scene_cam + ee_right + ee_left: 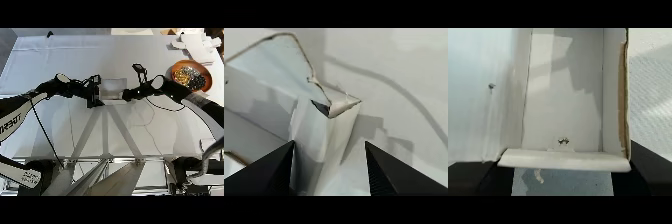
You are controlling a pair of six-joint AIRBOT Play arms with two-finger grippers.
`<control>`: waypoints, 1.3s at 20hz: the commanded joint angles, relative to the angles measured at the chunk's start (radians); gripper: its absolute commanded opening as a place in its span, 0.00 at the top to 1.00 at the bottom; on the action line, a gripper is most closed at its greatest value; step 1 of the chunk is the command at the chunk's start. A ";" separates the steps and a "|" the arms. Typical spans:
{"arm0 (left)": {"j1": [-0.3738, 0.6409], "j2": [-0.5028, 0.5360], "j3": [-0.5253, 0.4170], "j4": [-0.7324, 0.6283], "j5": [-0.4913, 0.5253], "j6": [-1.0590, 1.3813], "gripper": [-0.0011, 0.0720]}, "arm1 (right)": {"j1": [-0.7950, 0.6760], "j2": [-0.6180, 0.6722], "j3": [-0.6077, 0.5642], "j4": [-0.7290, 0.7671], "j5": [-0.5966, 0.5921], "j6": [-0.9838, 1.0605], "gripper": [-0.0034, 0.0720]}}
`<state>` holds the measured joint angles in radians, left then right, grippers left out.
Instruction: Fold the box and place the chain.
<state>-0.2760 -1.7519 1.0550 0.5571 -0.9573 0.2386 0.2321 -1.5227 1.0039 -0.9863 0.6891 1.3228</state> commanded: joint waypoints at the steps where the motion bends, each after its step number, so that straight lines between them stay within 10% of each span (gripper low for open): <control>1: 0.000 -0.001 0.000 0.000 0.000 0.000 0.83 | 0.040 0.015 0.040 -0.163 -0.013 0.141 0.32; 26: 0.000 -0.001 0.000 0.000 0.000 0.000 0.83 | 0.229 -0.101 0.239 -0.716 0.186 0.776 0.43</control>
<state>-0.2760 -1.7519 1.0550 0.5575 -0.9573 0.2386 0.4465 -1.6028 1.2186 -1.6485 0.8127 2.0457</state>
